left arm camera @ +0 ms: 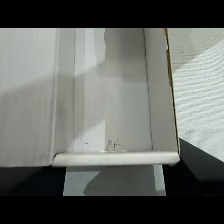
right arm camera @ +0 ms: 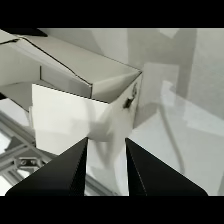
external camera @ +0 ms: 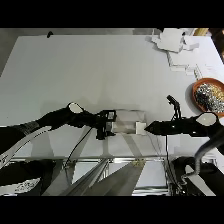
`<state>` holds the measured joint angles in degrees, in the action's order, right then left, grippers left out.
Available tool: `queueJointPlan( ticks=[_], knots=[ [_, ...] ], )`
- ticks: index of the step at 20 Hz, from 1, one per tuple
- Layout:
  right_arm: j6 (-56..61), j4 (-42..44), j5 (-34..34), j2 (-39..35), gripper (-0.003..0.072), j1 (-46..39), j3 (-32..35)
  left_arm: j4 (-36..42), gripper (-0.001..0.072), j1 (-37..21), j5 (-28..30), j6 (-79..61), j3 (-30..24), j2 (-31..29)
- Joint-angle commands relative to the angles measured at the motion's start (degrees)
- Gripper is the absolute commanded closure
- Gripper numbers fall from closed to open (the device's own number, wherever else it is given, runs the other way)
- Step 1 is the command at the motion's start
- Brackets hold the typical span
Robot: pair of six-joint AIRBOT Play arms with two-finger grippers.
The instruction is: Fold the box and place the chain.
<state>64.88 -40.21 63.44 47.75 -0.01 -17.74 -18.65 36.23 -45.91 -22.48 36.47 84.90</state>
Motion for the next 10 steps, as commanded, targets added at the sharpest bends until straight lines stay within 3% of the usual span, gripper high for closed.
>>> queueJointPlan(
  ticks=[1, 3, 5, 10],
  knots=[
    [-1.5, 2.7, 0.2, -0.3, 0.0415, 0.1, 0.0, 0.0, 0.0498, -0.1, 0.0, 0.0, 0.0, 0.0],
    [-1.8, 3.2, -0.2, -0.3, 0.0414, 0.1, 0.0, 0.0, 0.0498, -0.1, 0.0, 0.0, 0.0, 0.0],
    [-1.1, 3.3, -0.8, -0.3, 0.0344, 0.1, 0.0, 0.0, 0.0498, -0.1, 0.0, 0.0, 0.0, 0.0],
    [1.2, 2.6, -3.0, 0.1, 0.0343, 0.3, -0.2, 0.0, 0.0498, -0.1, 0.0, 0.0, 0.0, 0.0]
  ],
)
